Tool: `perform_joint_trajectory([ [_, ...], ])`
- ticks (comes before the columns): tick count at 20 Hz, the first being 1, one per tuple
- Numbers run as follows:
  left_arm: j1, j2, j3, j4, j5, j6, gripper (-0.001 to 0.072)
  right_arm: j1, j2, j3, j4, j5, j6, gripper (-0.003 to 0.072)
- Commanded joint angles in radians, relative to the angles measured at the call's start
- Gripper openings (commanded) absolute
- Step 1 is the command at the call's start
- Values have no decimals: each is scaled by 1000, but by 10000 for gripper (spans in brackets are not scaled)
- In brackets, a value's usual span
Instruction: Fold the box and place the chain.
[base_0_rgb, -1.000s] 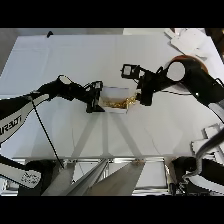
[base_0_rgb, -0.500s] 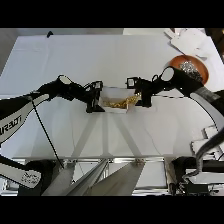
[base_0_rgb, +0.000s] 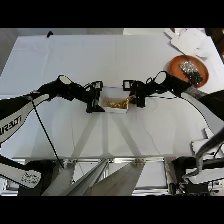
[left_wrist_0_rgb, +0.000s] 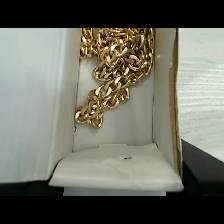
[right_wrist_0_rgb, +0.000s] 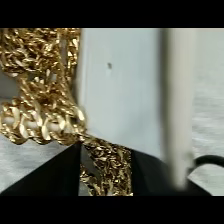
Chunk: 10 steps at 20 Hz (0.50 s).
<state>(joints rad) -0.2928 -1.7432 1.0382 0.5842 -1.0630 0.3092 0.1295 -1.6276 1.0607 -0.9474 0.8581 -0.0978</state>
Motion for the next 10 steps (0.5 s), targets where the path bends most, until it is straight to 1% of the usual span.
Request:
perform_joint_trajectory([
  [1, 0, -1, 0, 0, 0, 0, 380, 5, -6, 0, -77, 94, 56, 222],
  [2, 0, -1, 0, 0, 0, 0, 380, 5, -6, 0, -128, 117, 82, 152],
  [3, 0, -1, 0, 0, 0, 0, 380, 5, -5, 0, -181, 138, 102, 43],
  [4, 0, -1, 0, 0, 0, 0, 380, 5, -5, 0, -212, 152, 124, 14],
  [7, 0, -1, 0, 0, 0, 0, 380, 5, 18, 0, -187, 149, 267, 13],
  [10, 0, -1, 0, 0, 0, 0, 380, 6, 88, 0, -180, 147, 383, 13],
])
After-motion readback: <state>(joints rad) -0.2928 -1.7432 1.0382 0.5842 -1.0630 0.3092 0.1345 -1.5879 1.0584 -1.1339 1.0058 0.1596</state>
